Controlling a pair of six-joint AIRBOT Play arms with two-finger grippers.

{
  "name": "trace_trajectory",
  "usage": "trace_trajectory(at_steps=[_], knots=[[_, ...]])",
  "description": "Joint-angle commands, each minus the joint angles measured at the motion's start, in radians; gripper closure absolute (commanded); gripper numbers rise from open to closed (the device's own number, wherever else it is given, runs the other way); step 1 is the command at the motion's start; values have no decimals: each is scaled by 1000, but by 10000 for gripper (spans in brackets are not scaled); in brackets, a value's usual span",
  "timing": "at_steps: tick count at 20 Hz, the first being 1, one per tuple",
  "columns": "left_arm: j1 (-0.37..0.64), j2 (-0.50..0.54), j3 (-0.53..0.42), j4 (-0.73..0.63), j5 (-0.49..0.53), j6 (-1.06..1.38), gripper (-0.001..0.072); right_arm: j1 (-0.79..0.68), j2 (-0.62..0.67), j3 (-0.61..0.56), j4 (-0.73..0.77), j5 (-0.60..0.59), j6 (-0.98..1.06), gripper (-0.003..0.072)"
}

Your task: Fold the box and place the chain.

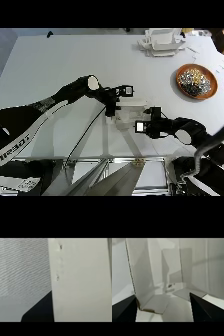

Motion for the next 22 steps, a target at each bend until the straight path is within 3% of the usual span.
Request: trace_trajectory(at_steps=[1, 6, 16, 22], knots=[[-1, 0, 0, -1, 1, 1, 697, -38, 0, 53, 46, 74, 3, 4], [-1, 0, 0, -1, 1, 1, 697, -119, -2, 70, 114, 84, -12, 4], [-1, 0, 0, -1, 1, 1, 697, -271, -116, 81, 449, 85, -390, 5], [-1, 0, 0, -1, 1, 1, 697, -353, -188, 82, 564, 139, -562, 5]])
